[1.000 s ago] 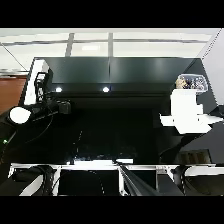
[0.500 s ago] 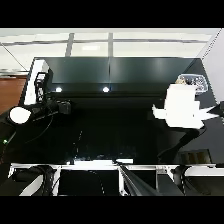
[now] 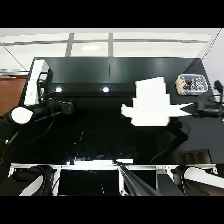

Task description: Fold the box and place the chain.

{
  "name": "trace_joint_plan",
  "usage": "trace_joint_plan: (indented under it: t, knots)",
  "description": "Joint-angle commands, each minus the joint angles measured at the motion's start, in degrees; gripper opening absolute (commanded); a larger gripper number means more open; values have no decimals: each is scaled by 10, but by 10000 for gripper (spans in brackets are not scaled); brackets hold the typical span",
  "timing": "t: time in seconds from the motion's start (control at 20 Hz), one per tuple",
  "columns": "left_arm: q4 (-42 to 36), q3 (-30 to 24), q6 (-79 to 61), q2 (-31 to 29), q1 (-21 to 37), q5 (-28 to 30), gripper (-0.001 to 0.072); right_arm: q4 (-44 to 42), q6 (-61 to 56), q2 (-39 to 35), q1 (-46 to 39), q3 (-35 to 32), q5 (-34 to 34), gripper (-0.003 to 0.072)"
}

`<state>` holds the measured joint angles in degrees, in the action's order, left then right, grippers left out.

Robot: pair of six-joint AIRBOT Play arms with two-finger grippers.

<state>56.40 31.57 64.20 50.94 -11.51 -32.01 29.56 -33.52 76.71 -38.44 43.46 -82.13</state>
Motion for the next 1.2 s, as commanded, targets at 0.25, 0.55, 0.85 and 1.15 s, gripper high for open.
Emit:
trace_joint_plan:
  t: [0.25,0.55,0.85,1.15]
  knots:
    - [-156,93,-11,134,-56,-69,705,-136,43,-187,260,-239,205,14]
    - [-297,200,-148,342,15,-341,705,-148,37,-192,360,-240,235,14]
    - [-325,263,-254,478,-1,-556,686,-148,33,-192,376,-240,234,14]
    - [-215,315,-299,511,-30,-582,109,-145,33,-192,376,-240,242,14]
